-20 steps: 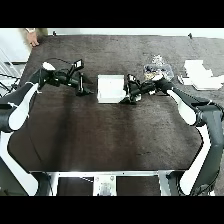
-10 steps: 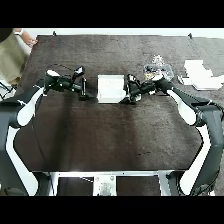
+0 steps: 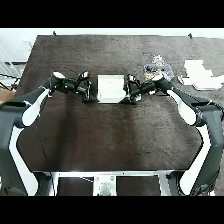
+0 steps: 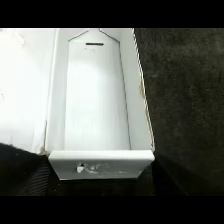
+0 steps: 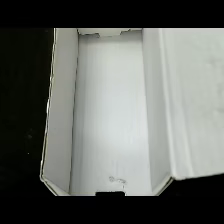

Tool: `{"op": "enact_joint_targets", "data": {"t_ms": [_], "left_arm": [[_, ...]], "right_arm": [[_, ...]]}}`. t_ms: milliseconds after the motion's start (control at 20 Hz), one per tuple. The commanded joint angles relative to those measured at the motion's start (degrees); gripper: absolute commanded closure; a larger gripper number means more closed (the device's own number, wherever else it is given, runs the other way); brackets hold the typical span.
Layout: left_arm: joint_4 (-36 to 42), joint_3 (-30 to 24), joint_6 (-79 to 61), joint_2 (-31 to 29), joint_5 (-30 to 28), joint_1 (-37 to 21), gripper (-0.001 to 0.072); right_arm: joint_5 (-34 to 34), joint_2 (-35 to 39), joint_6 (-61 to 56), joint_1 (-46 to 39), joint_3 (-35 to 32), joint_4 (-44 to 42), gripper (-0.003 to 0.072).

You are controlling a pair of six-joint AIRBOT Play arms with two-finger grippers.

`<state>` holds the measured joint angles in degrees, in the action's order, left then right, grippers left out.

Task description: Fold the box and place the chain.

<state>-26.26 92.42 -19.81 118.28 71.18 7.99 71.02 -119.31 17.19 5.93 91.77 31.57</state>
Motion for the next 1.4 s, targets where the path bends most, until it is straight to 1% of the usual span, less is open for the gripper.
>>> {"op": "enact_joint_targets", "data": {"t_ms": [0,200,300,350,450,600,900,950,1000,1050,1350], "left_arm": [[-1.11,0.04,-0.61,0.07,-2.16,0.72,-0.0009],[-0.70,0.07,-0.63,1.33,-0.68,1.27,-0.0008],[1.57,0.07,-1.03,1.86,-0.57,1.27,-0.0007],[1.51,0.04,-1.25,1.88,-0.59,1.38,-0.0007],[1.16,0.04,-1.25,1.92,-1.33,2.03,-0.0007],[-0.72,0.04,-1.22,1.92,-4.07,3.39,-0.0007],[-0.81,0.04,-0.11,1.95,-4.61,3.63,-0.0006],[-0.76,0.04,-0.07,1.95,-4.66,3.63,0.0019],[-0.76,0.04,-0.02,1.95,-4.98,3.61,0.0163],[-0.76,0.04,0.00,1.95,-5.51,3.56,0.0235],[-0.79,0.04,0.07,1.95,-5.73,3.56,0.0236]], "right_arm": [[-0.02,0.02,0.00,0.04,0.02,-0.02,0.0104],[0.00,0.02,0.00,0.04,0.02,0.00,0.0104],[-0.02,0.02,0.00,0.04,0.02,-0.02,0.0104],[-0.02,0.02,0.00,0.04,0.02,-0.02,0.0104],[-0.02,0.02,0.00,0.04,0.02,-0.02,0.0104],[-0.02,0.02,0.00,0.04,0.02,-0.02,0.0104],[-0.02,0.02,0.00,0.04,0.02,-0.02,0.0104],[-0.02,0.02,0.00,0.04,0.02,-0.02,0.0104],[-0.02,0.02,0.00,0.04,0.02,-0.02,0.0104],[-0.02,0.02,0.00,0.04,0.02,-0.02,0.0104],[-0.02,0.02,0.00,0.04,0.02,-0.02,0.0104]]}}
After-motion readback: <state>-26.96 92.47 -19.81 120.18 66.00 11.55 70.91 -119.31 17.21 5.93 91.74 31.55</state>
